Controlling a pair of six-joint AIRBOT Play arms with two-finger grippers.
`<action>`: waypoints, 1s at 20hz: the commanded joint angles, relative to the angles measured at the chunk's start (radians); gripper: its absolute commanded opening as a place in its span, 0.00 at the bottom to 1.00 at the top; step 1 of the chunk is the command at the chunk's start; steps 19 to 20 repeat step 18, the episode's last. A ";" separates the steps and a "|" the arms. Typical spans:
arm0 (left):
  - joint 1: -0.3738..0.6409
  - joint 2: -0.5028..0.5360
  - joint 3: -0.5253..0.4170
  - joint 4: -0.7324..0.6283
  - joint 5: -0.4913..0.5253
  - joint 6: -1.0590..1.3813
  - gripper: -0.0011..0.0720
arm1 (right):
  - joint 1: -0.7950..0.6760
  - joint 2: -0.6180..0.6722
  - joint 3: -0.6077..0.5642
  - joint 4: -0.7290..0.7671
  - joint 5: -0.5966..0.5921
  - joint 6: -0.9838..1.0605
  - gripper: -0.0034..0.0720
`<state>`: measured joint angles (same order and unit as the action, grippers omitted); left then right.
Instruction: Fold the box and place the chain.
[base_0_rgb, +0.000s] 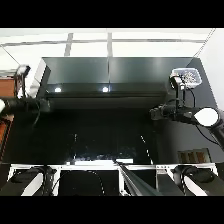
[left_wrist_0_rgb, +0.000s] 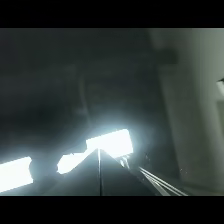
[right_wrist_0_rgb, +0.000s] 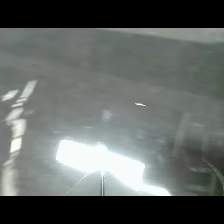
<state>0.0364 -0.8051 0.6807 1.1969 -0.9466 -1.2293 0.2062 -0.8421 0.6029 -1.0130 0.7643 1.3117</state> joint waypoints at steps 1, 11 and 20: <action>-0.077 0.168 -0.197 0.072 0.132 -0.056 0.05 | 0.002 -0.029 0.016 -0.162 -0.040 0.050 0.07; -0.077 0.174 -0.197 0.021 0.138 -0.058 0.05 | 0.002 -0.029 0.015 -0.163 -0.039 0.050 0.07; -0.077 0.174 -0.197 0.021 0.138 -0.058 0.05 | 0.002 -0.029 0.015 -0.163 -0.039 0.050 0.07</action>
